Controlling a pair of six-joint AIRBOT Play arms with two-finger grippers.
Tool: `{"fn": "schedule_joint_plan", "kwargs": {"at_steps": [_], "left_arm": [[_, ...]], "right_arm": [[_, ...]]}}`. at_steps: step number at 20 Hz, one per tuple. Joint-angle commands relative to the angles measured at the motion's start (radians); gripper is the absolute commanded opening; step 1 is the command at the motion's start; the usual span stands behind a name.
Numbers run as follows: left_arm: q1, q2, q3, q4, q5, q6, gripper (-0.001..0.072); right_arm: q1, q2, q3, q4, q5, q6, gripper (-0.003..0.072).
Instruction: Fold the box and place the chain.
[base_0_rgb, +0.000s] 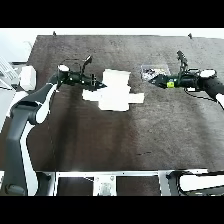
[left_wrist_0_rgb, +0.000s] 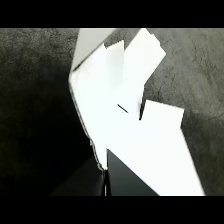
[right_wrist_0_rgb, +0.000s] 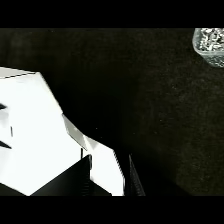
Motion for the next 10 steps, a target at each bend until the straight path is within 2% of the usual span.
{"fn": "schedule_joint_plan", "kwargs": {"at_steps": [1,6,10], "left_arm": [[0.0,0.001,-0.048,-0.038,0.021,0.149,0.0016],[-0.001,0.064,-0.222,-0.133,0.113,0.389,0.0016],[-0.002,0.058,-0.244,-0.113,0.118,0.438,0.0016]], "right_arm": [[0.011,0.005,-0.062,0.002,-0.065,-0.04,0.0307],[0.038,0.005,-0.137,0.014,-0.166,-0.068,0.0306],[0.063,0.004,-0.14,0.023,-0.195,-0.067,0.0309]]}}
